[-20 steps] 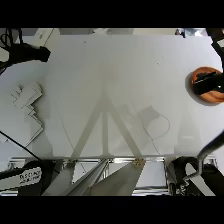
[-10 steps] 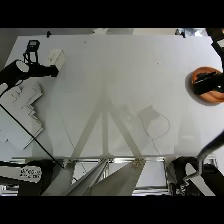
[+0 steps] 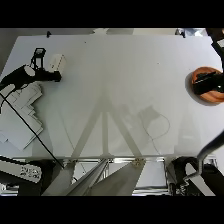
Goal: Fold the box and place the chain.
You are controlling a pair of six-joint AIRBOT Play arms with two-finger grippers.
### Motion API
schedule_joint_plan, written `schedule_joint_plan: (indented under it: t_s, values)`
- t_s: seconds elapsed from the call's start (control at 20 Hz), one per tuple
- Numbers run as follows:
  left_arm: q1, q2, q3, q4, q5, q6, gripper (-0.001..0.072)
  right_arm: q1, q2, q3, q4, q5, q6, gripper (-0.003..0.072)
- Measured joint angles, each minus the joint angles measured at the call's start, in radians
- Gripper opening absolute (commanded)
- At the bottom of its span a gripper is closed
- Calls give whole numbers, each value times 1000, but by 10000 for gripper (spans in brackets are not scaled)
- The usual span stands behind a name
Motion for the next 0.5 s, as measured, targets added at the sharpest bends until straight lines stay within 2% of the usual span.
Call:
schedule_joint_plan:
  t_s: [0.2,0.5]
  values:
    - [2,48,-3,8,-67,-6,697,0,0,0,0,0,0,11]
    - [0,232,-2,-1,-120,-5,697,0,0,0,0,0,0,11]
